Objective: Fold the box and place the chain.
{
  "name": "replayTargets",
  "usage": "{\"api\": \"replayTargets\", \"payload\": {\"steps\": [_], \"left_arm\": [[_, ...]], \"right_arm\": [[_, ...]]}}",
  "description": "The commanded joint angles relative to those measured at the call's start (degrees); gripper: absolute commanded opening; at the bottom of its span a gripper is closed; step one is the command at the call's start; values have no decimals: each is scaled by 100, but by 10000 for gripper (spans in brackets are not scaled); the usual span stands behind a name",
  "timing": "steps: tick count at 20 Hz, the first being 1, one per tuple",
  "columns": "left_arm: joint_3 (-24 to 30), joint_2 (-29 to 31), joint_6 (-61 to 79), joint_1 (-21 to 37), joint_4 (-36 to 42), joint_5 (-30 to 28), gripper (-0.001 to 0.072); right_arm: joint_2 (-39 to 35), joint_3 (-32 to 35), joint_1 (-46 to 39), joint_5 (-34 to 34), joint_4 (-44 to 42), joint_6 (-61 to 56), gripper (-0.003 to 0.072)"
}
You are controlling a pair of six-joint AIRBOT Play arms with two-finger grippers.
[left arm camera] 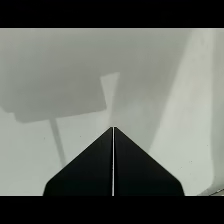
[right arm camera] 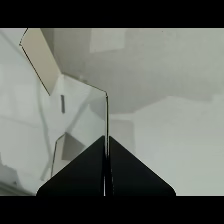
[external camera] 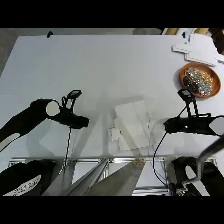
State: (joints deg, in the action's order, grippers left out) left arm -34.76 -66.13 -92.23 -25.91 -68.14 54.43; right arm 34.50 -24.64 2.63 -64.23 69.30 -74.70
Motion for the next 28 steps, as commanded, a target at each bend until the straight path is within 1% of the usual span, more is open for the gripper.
{"api": "replayTargets", "payload": {"steps": [1, 5, 6, 7, 8, 9, 10, 11, 12, 13, 15, 17, 19, 21, 25, 27, 28], "left_arm": [[4, -4, 236, -2, 114, -260, 9], [7, -4, 424, -4, -20, 284, 11], [4, -4, 723, -2, 192, 179, 106], [4, -4, 1259, 20, 793, -57, 296], [-2, -17, 1976, 63, 1681, -258, 358], [-26, -61, 2892, 131, 2859, -348, 436], [-72, -144, 3644, 205, 3832, -306, 485], [-170, -282, 4081, 269, 4444, -153, 525], [-363, -496, 4162, 315, 4631, 37, 603], [-610, -776, 4065, 319, 4594, 271, 650], [-1130, -1416, 4050, 302, 4581, 833, 649], [-1602, -1996, 4409, 284, 4669, 1217, 648], [-1899, -2415, 5053, 284, 4992, 1473, 644], [-2050, -2717, 5418, 271, 5165, 1742, 633], [-2057, -2975, 5687, 133, 4846, 1751, 632], [-2055, -3021, 5591, 74, 4673, 1600, 631], [-2055, -3045, 5571, 37, 4675, 1423, 631]], "right_arm": [[28, 2, 4, -9, -26, 17, 21], [28, 2, 4, -39, -79, 20, 21], [28, 2, 4, -44, -79, 20, 21], [28, 2, 4, -44, -79, 20, 21], [28, 2, 4, -46, -79, 20, 21], [28, 2, 4, -48, -81, 20, 21], [28, 0, 4, -50, -81, 20, 21], [28, 2, 4, -70, -81, 20, 21], [28, 2, 4, -96, -81, 20, 21], [28, 2, 4, -114, -81, 20, 21], [26, 2, 4, -111, -79, 20, 21], [26, 2, 4, -116, -79, 20, 21], [26, 2, 4, -114, -79, 20, 21], [26, 2, 4, -109, -76, 20, 21], [26, 2, 4, -109, -76, 20, 21], [26, 2, 4, -109, -79, 20, 21], [26, 2, 4, -109, -79, 20, 21]]}}
